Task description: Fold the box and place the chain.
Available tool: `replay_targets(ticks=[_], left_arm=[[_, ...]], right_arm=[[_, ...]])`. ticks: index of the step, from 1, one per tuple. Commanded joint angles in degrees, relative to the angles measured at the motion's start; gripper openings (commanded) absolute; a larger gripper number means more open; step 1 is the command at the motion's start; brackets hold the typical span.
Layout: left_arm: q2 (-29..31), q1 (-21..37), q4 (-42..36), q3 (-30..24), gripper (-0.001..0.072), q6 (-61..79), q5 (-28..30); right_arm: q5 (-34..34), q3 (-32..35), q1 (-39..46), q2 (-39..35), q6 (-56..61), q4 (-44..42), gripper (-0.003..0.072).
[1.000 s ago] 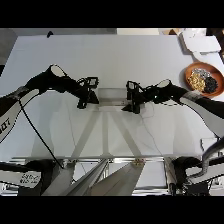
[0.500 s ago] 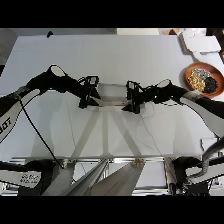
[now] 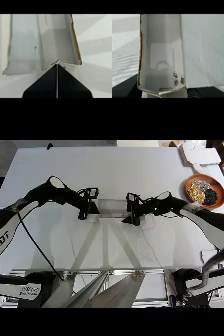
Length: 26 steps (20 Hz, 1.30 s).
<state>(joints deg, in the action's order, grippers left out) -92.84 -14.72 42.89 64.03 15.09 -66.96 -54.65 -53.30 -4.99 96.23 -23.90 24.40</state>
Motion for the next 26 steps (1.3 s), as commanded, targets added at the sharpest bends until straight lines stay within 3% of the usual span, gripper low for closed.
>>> replay_targets(ticks=[1,6,9,12,15,23,26], left_arm=[[4.33,0.35,5.22,-0.02,0.0009,-0.39,0.17],[14.47,3.5,7.78,-0.02,0.0004,-11.58,-2.14],[17.25,7.67,9.51,-0.02,0.0004,-28.3,-1.88],[15.52,11.63,16.61,-0.04,0.0004,-55.04,-0.98],[12.11,11.74,22.99,-0.04,0.0008,-70.55,-1.09],[0.96,5.2,18.36,-0.09,0.0004,-75.17,0.72],[-0.24,4.26,14.97,-2.01,0.0004,-75.12,3.93]], right_arm=[[-0.02,0.02,-0.04,0.04,0.02,0.0,0.0437],[-0.02,0.02,-0.04,0.04,0.02,0.0,0.0437],[-0.02,0.02,-0.04,0.04,0.02,0.0,0.0437],[-0.02,0.02,-0.04,0.04,0.02,0.0,0.0437],[-0.02,0.02,-0.04,0.04,0.02,0.0,0.0437],[-0.02,0.02,-0.04,0.04,0.02,0.0,0.0437],[-0.02,0.02,-0.04,0.04,0.02,0.0,0.0437]])
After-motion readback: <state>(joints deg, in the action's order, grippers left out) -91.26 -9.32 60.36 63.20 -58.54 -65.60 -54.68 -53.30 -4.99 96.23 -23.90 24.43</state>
